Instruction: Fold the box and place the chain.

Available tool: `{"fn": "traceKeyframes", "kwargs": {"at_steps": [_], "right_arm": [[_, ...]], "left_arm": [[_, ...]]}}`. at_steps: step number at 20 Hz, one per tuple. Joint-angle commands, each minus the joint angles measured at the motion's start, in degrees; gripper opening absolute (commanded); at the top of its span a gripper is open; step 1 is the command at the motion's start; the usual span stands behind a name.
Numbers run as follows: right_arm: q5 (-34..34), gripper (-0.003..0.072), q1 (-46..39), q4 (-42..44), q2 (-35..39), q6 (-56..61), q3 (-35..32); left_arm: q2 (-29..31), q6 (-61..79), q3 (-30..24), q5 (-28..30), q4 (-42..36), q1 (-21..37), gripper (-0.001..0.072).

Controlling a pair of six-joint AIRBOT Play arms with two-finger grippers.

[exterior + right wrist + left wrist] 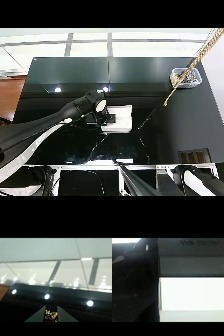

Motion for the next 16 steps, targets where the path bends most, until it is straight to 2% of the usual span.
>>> {"fn": "traceKeyframes", "kwargs": {"at_steps": [1,7,16], "right_arm": [[3.1,0.0013,4.07,1.33,1.44,-0.52,-1.51],[3.04,0.0013,14.88,5.57,1.42,-3.21,-1.57],[0.63,0.0013,22.91,6.16,-0.52,-0.55,-1.84]], "left_arm": [[-0.02,0.0,0.04,-0.17,-0.02,0.02,0.003],[-0.02,0.0,0.04,-0.17,-0.02,0.0,0.003],[-0.02,0.0,0.04,-0.15,-0.02,0.0,0.003]]}}
